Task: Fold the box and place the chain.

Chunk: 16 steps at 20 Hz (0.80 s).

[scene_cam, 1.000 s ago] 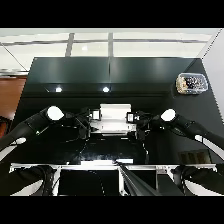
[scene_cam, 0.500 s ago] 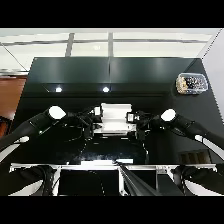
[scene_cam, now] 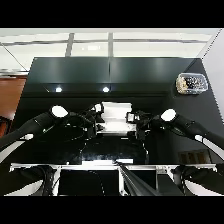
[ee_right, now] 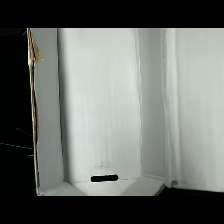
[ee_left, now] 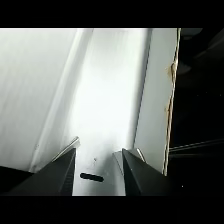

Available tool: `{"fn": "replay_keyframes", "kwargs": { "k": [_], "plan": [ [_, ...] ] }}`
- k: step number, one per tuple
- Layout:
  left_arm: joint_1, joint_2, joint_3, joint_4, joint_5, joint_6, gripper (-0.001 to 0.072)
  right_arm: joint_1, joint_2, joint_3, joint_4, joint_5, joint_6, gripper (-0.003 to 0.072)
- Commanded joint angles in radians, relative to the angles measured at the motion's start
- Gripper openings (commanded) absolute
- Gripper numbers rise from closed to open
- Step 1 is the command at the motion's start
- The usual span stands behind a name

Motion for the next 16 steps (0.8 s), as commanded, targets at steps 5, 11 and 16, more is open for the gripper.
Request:
{"fn": "replay_keyframes", "kwargs": {
  "k": [5,11,16],
  "plan": [
    [-0.001,-0.001,0.007,0.021,-0.002,0.000,0.0413,0.001,0.000,0.000,0.000,0.001,0.000,0.0497],
    [0.023,0.092,0.045,0.280,-0.035,-0.264,0.0027,0.001,0.000,0.000,0.000,0.000,0.000,0.0497],
    [0.219,0.321,0.056,0.737,-0.097,-0.722,0.0029,0.001,0.000,0.000,0.000,0.001,0.000,0.0497]
  ]
}}
